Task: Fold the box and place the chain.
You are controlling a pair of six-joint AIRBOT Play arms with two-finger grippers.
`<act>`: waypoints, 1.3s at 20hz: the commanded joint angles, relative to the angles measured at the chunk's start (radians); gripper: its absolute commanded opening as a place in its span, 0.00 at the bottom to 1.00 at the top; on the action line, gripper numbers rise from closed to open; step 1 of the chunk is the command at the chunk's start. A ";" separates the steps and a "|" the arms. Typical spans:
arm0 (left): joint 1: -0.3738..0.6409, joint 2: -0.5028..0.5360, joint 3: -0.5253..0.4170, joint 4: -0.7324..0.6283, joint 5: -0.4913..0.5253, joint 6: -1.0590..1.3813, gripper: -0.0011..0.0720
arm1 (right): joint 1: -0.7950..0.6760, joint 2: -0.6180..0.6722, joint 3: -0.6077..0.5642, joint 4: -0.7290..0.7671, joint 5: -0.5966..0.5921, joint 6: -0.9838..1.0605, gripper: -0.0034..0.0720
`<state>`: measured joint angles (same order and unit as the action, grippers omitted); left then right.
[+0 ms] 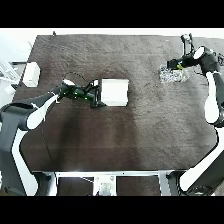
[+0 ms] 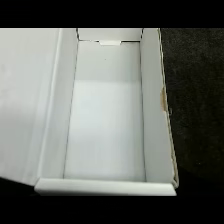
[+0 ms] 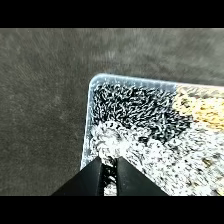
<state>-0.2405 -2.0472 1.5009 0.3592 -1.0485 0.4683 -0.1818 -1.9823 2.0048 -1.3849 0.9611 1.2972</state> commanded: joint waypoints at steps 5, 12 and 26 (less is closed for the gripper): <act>0.000 0.000 0.000 0.000 0.000 0.000 0.74 | 0.038 0.192 0.000 -0.029 0.071 0.013 0.06; 0.000 0.000 0.000 0.000 -0.004 0.000 0.74 | 0.141 0.453 0.001 -0.149 0.035 0.012 0.06; 0.000 0.000 0.000 0.000 -0.011 0.000 0.74 | 0.426 0.615 0.000 -0.135 0.126 0.012 0.06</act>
<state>-0.2405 -2.0472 1.5009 0.3599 -1.0584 0.4683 0.1928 -1.3849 2.0048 -1.5188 1.0740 1.3090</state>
